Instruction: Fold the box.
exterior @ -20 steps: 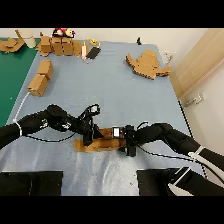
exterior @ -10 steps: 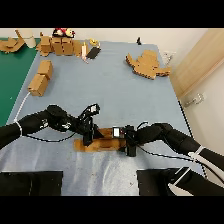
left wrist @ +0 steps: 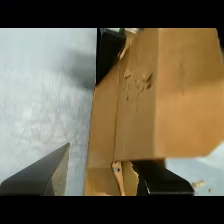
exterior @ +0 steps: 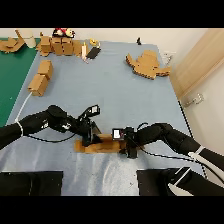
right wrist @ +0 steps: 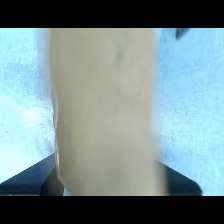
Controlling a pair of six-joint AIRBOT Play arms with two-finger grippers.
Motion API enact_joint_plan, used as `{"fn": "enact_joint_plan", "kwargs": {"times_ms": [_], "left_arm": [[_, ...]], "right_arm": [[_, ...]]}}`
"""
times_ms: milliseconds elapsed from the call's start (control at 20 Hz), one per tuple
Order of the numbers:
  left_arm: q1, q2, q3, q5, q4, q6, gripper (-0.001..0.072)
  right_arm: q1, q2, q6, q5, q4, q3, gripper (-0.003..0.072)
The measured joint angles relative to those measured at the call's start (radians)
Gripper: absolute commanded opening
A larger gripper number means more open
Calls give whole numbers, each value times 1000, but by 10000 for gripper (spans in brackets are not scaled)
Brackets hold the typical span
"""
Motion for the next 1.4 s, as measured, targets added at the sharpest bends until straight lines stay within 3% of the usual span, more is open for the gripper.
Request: {"fn": "enact_joint_plan", "kwargs": {"times_ms": [250, 550, 600, 650, 800, 1000, 1200, 1400], "left_arm": [[12, 65, 1, 38, 15, -67, 487], [106, 193, 1, 0, 236, -378, 467], [118, 212, 1, -23, 274, -443, 267], [123, 226, 1, -54, 308, -510, 16], [109, 251, -6, -186, 365, -716, 11], [-20, 262, -48, -262, 264, -899, 11], [-140, 265, -67, -104, 58, -939, 12], [-173, 266, -72, 115, -83, -946, 12]], "right_arm": [[0, 0, 1, 5, 0, 0, 495], [0, 0, 0, 4, 0, 0, 495], [0, 0, 0, 4, 0, 0, 495], [0, 0, 0, 4, 0, 0, 495], [0, 0, 0, 4, 0, 0, 495], [0, 0, 0, 4, 0, 0, 495], [0, 0, 0, -6, 0, 0, 495], [0, 0, 0, -14, 0, 0, 495]]}}
